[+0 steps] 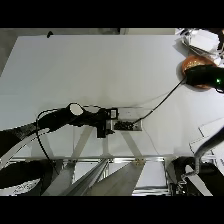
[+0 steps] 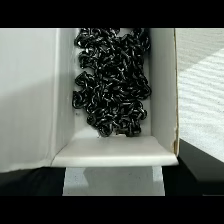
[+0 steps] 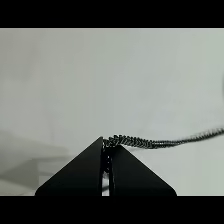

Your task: Fold the box and place the chain.

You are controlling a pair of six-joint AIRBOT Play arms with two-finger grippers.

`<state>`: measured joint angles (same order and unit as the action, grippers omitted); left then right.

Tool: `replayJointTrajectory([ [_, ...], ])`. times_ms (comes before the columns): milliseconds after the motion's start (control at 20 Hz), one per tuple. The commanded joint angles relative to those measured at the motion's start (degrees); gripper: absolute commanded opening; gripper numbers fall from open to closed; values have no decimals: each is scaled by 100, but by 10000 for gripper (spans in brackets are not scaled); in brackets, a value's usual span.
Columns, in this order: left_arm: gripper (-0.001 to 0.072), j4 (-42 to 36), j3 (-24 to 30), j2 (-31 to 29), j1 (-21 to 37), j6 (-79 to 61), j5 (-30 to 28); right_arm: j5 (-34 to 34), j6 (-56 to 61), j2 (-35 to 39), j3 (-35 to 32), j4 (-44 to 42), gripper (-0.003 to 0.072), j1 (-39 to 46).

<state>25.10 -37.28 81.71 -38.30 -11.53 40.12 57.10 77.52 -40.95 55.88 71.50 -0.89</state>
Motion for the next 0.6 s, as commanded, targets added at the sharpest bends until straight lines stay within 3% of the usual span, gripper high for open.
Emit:
replayJointTrajectory([
  [0,320,0,0,-2,0,0,-2,424,-4,605,7,-535,11,-459],
  [550,320,0,0,-2,0,0,-2,413,-9,1377,7,-2065,11,-1558],
])
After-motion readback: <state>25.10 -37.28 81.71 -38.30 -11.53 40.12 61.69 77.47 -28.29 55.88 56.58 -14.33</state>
